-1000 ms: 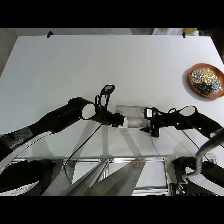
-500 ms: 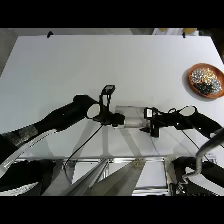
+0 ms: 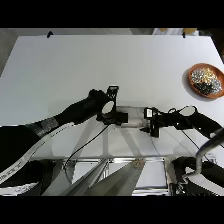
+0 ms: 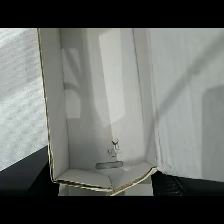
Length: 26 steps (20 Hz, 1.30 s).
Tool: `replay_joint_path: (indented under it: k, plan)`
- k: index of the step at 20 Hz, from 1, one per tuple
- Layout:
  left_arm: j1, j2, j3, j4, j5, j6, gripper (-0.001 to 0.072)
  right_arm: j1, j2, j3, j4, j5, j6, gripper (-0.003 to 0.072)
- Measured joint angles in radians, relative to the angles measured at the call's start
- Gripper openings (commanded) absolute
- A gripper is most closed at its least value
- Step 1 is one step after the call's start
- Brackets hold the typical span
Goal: Fold the box and place the chain.
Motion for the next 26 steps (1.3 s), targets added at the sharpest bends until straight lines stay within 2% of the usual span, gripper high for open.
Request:
replay_joint_path:
  k: [5, 10, 11, 13, 14, 17, 18, 19, 20, 25, 26]
  plan:
    - [-0.031, -0.096, 0.098, 0.023, -0.084, -0.045, 0.0208, 0.000, 0.000, 0.000, 0.000, 0.001, 0.000, 0.0330]
    - [-0.039, -0.134, 0.130, 0.038, -0.146, -0.076, 0.0205, 0.000, 0.000, 0.000, 0.000, 0.000, 0.000, 0.0330]
    - [-0.039, -0.137, 0.132, 0.047, -0.158, -0.082, 0.0188, 0.000, 0.000, 0.000, 0.000, 0.000, 0.000, 0.0330]
    - [-0.039, -0.140, 0.135, 0.058, -0.170, -0.101, 0.0041, 0.000, 0.000, 0.000, 0.001, 0.000, 0.001, 0.0330]
    - [-0.040, -0.141, 0.136, 0.067, -0.179, -0.121, 0.0007, 0.000, 0.000, 0.000, 0.001, 0.003, 0.005, 0.0330]
    - [-0.040, -0.142, 0.137, 0.075, -0.185, -0.130, 0.0010, 0.000, 0.000, 0.000, 0.000, 0.002, 0.002, 0.0330]
    - [-0.040, -0.143, 0.137, 0.076, -0.187, -0.133, 0.0036, 0.000, 0.000, 0.000, 0.000, 0.002, 0.002, 0.0330]
    - [-0.040, -0.143, 0.137, 0.077, -0.188, -0.133, 0.0123, 0.000, 0.000, 0.000, 0.000, 0.002, 0.000, 0.0330]
    - [-0.040, -0.143, 0.137, 0.079, -0.193, -0.133, 0.0175, 0.000, 0.000, 0.000, -0.001, 0.002, -0.001, 0.0330]
    - [-0.035, -0.133, 0.137, 0.080, -0.195, -0.138, 0.0169, 0.000, 0.000, 0.000, 0.000, 0.001, -0.001, 0.0330]
    - [-0.033, -0.130, 0.137, 0.080, -0.195, -0.138, 0.0127, 0.000, 0.000, 0.000, 0.000, 0.001, 0.000, 0.0330]
